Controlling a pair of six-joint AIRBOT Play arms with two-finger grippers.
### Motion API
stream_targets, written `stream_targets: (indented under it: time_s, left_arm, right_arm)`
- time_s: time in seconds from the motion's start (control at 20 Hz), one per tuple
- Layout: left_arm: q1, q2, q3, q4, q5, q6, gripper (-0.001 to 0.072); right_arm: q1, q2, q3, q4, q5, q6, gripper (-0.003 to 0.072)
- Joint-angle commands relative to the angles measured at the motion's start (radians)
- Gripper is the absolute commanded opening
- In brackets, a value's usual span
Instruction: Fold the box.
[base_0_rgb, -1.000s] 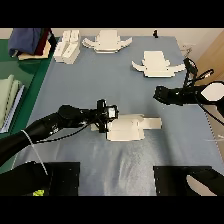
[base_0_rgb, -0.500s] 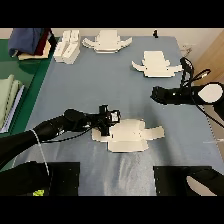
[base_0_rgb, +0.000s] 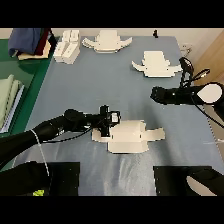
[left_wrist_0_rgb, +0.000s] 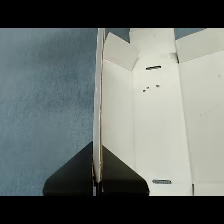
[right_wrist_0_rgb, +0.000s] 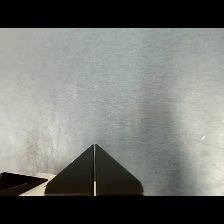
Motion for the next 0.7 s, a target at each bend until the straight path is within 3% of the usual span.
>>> stream_targets:
  time_s: [0.0,0.2,0.35,0.65]
  left_arm:
    - [0.0,0.011,0.008,0.01,0.074,0.004,0.0017]
    - [0.0,0.127,0.039,0.051,0.221,0.035,0.0014]
    - [-0.012,0.216,0.035,0.048,0.209,0.047,0.0011]
    - [-0.105,0.13,-0.044,0.045,0.272,0.078,0.0009]
  right_arm:
    - [0.001,0.001,0.0,0.0,0.0,0.0,0.0007]
    - [0.001,0.001,0.0,0.0,-0.004,0.0,0.0007]
    - [0.001,0.001,0.0,0.0,-0.027,0.0,0.0007]
    - [0.001,0.001,0.0,0.0,-0.035,-0.01,0.0007]
